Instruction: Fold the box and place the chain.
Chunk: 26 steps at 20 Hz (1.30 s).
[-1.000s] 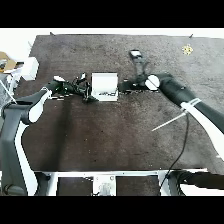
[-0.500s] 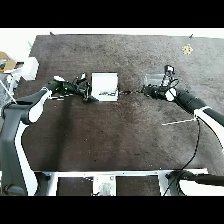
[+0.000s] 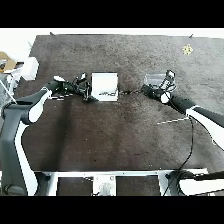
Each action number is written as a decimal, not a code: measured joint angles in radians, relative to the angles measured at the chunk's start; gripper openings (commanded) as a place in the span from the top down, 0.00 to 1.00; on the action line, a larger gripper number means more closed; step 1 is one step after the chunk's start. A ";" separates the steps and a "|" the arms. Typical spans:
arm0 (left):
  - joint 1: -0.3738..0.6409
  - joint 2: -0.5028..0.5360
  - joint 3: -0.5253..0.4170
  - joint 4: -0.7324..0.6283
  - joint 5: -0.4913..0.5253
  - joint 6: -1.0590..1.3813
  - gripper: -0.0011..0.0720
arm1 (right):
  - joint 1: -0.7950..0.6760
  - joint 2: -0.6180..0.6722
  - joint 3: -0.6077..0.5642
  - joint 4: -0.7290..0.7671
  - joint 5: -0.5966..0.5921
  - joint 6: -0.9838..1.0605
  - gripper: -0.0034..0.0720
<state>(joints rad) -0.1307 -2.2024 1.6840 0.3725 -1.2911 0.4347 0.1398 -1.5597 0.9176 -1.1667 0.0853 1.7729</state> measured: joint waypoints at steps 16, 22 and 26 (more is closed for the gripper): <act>0.000 0.000 0.000 0.000 0.000 0.000 0.86 | 0.023 0.011 0.004 0.020 -0.048 0.001 0.95; 0.000 0.000 0.000 0.000 0.000 0.000 0.86 | 0.074 0.163 0.004 -0.034 -0.017 -0.003 0.95; 0.000 0.000 0.000 0.000 0.000 0.000 0.86 | 0.098 0.240 0.032 -0.056 -0.012 -0.008 0.95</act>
